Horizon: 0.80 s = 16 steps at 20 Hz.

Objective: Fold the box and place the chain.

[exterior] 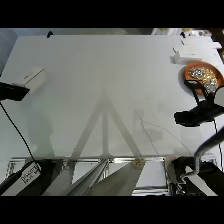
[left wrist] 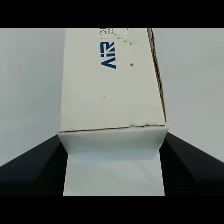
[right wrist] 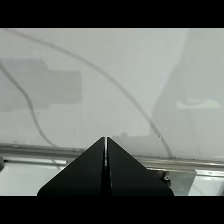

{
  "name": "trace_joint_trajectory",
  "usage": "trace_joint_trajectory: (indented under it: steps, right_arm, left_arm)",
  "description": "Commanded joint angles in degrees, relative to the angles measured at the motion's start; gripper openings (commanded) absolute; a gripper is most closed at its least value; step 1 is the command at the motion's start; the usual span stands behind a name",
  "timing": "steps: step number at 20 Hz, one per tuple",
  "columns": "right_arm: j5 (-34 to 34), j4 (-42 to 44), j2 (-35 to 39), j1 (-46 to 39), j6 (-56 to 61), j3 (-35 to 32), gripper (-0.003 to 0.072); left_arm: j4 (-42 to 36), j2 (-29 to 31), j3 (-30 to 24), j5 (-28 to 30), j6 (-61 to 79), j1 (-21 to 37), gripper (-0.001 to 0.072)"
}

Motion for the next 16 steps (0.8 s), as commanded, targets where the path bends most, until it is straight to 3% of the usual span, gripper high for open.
trace_joint_trajectory:
  steps: [1,3,5,7,8,9,12,13,16]
  right_arm:
    - [-0.02,0.00,0.04,-0.04,0.00,0.04,0.0017]
    - [-0.02,0.00,0.04,-0.04,0.00,0.04,0.0017]
    - [-0.02,0.00,0.04,-0.04,0.00,0.04,0.0017]
    - [-0.02,0.02,0.04,-0.04,0.00,0.04,0.0017]
    - [-0.02,0.00,0.04,-0.04,0.00,0.04,0.0017]
    - [-0.02,0.02,0.04,-0.04,0.00,0.04,0.0017]
    - [-0.02,0.00,0.04,-0.04,0.00,0.04,0.0017]
    - [-0.02,0.00,0.04,-0.04,0.00,0.04,0.0017]
    - [-0.02,0.00,0.04,-0.04,0.00,0.04,0.0017]
  left_arm:
    - [8.96,-2.19,-0.48,-1.68,-9.09,1.42,0.0020]
    - [13.68,-3.72,-0.50,-4.46,-11.78,1.42,0.0024]
    - [17.90,-4.59,-0.72,-5.35,-15.47,1.42,0.0115]
    - [19.87,-4.66,-0.90,-5.51,-17.70,1.42,0.0425]
    - [19.87,-4.66,-0.90,-5.57,-17.70,1.42,0.0548]
    - [19.89,-4.63,-0.90,-5.57,-17.70,1.42,0.0621]
    - [19.87,-4.09,-0.90,-5.55,-17.68,1.40,0.0669]
    - [19.89,-3.54,-0.90,-5.44,-17.68,1.40,0.0715]
    - [19.76,-0.79,-0.90,-4.20,-17.66,1.40,0.0708]
